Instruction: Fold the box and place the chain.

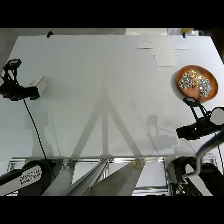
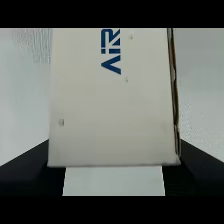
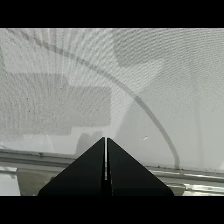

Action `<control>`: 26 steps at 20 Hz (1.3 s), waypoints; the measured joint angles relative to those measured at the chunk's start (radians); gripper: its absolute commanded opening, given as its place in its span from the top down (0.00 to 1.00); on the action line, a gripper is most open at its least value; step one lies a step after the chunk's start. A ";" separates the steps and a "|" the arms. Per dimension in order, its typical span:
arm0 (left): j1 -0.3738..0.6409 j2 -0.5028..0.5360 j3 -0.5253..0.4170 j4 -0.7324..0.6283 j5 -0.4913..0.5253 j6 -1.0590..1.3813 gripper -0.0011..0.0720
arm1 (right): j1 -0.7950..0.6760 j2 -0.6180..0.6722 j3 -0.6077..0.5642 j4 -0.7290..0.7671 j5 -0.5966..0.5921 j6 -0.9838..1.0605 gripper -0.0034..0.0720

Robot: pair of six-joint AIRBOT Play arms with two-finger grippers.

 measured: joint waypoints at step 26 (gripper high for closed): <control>0.012 0.397 -0.018 -0.058 -0.375 -0.018 0.04 | 0.000 0.000 0.000 0.000 0.000 0.000 0.94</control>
